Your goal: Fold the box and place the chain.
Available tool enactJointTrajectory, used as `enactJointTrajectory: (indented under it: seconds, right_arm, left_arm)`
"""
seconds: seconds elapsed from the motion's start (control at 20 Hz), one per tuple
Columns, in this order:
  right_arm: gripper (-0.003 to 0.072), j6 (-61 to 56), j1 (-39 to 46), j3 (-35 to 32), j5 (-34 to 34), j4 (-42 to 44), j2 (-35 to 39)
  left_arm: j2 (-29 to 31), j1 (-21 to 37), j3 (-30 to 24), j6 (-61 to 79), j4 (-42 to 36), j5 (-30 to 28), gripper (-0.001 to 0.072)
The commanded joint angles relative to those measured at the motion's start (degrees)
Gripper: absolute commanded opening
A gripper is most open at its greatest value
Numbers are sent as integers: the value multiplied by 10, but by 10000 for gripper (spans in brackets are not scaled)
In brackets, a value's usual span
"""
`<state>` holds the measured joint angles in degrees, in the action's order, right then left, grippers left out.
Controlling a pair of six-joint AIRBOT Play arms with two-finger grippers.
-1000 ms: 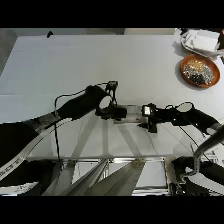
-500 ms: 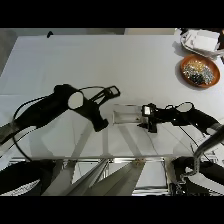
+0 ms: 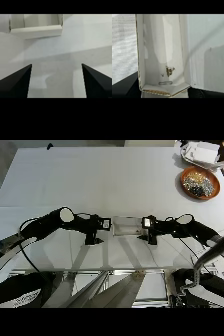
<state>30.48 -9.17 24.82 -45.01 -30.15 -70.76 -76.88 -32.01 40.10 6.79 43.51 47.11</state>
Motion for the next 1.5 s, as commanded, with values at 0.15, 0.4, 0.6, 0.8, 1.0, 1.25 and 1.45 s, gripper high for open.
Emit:
enactJointTrajectory:
  seconds: [0.15,0.4,0.6,0.8,1.0,1.25,1.45]
  right_arm:
    - [410,0,0,0,0,0,0]
    - [410,0,0,0,0,0,0]
    - [410,0,0,0,0,0,0]
    - [410,0,0,0,0,0,0]
    - [410,0,0,0,0,0,0]
    - [410,0,0,0,0,0,0]
    - [410,0,0,0,0,0,0]
  left_arm:
    - [-62,7,-5,266,-243,-21,705]
    - [-66,7,-5,266,-249,-27,705]
    - [-80,7,-5,262,-249,-23,705]
    - [-85,10,-5,223,-245,-23,705]
    - [-85,9,-5,229,-249,-5,705]
    - [-91,-7,-5,243,-276,-17,705]
    - [-100,-17,-5,250,-294,-28,702]
